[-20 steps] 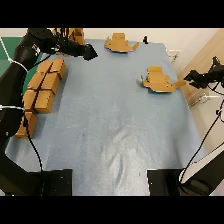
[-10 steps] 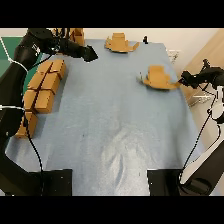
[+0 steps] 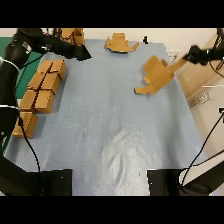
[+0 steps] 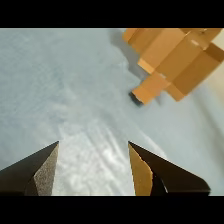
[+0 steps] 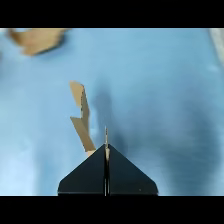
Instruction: Fold the box.
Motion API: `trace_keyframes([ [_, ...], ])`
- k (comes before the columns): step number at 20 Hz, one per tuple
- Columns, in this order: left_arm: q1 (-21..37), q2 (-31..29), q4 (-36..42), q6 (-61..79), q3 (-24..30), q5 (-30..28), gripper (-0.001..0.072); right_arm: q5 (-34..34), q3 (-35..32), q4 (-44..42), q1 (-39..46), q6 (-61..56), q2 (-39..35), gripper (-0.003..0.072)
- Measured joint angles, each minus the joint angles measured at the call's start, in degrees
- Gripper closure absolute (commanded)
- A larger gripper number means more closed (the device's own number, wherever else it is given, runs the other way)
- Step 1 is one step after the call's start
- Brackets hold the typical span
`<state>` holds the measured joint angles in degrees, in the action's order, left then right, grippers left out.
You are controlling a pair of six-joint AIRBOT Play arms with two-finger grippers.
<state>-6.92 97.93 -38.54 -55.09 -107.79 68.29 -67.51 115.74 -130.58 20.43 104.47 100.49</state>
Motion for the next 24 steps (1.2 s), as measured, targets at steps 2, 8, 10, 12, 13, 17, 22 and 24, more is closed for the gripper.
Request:
trace_keyframes([
  [2, 2.8, -0.9, 0.0, -0.8, 0.0, 3.1, 0.0059, 0.3, -2.9, -4.3, -4.0, 0.5, -5.6, 0.0681],
  [8, 13.3, -4.3, 0.5, -2.9, 0.1, 13.8, 0.006, 19.0, -25.6, -15.0, -21.5, 3.2, -20.1, 0.0682],
  [10, 16.4, -5.3, 1.1, -3.2, 0.5, 15.8, 0.006, 27.8, -36.0, -17.2, -26.6, 3.4, -24.2, 0.0682],
  [12, 18.8, -6.1, 1.6, -3.3, 1.5, 17.1, 0.0061, 35.1, -45.8, -18.2, -30.1, 1.9, -27.0, 0.0682],
  [13, 19.6, -6.3, 1.9, -3.4, 2.1, 17.6, 0.006, 37.9, -50.1, -18.6, -31.3, 1.4, -27.9, 0.0683],
  [17, 20.7, -6.8, 2.4, -3.4, 6.3, 19.0, 0.0415, 43.4, -61.7, -19.1, -34.5, 0.6, -29.4, 0.0683],
  [22, 18.2, -6.8, 2.8, -1.8, 12.5, 18.8, 0.0414, 49.2, -70.3, -19.0, -37.5, 0.2, -29.5, 0.0682],
  [24, 16.3, -6.8, 2.8, -1.4, 14.4, 18.0, 0.0415, 52.8, -72.4, -19.0, -39.2, -0.9, -29.5, 0.0682],
])
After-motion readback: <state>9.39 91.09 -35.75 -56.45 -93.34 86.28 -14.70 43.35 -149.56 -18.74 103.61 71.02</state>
